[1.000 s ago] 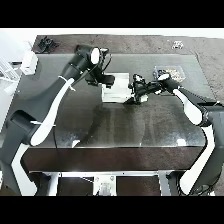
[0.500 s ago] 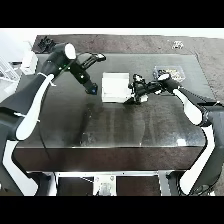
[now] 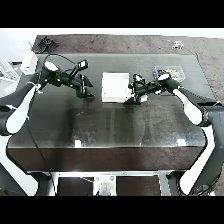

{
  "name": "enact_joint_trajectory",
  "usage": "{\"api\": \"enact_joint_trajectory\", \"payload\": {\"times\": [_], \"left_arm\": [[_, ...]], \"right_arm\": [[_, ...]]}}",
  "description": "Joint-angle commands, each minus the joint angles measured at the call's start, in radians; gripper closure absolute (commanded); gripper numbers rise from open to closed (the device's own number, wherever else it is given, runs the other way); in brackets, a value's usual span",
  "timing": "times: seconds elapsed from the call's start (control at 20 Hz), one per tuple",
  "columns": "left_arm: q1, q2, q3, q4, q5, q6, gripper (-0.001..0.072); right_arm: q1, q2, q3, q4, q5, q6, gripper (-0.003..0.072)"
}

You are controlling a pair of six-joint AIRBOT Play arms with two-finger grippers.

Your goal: Fold the box and place the chain.

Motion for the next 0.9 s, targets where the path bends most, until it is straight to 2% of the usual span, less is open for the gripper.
{"api": "enact_joint_trajectory", "payload": {"times": [0.0, 0.4, 0.65, 0.75, 0.85], "left_arm": [[0.001, -0.024, -0.035, -0.021, 0.071, 0.264, -0.0001], [0.0, -0.099, -0.035, -0.256, -0.014, 0.538, -0.0003], [-0.001, -0.099, -0.035, -0.278, -0.033, 0.454, 0.0001], [-0.001, -0.099, -0.035, -0.283, -0.011, 0.337, -0.0001], [-0.006, -0.099, -0.035, -0.322, 0.023, 0.333, -0.0004]], "right_arm": [[0.0, 0.0, 0.0, 0.0, 0.0, 0.0, 0.0057], [0.0, 0.0, 0.0, 0.0, 0.0, 0.0, 0.0057], [0.0, 0.0, 0.0, 0.0, 0.0, 0.0, 0.0056], [0.0, 0.0, 0.0, 0.0, 0.0, 0.0, 0.0056], [0.0, 0.0, 0.0, 0.0, 0.0, 0.0, 0.0057]]}}
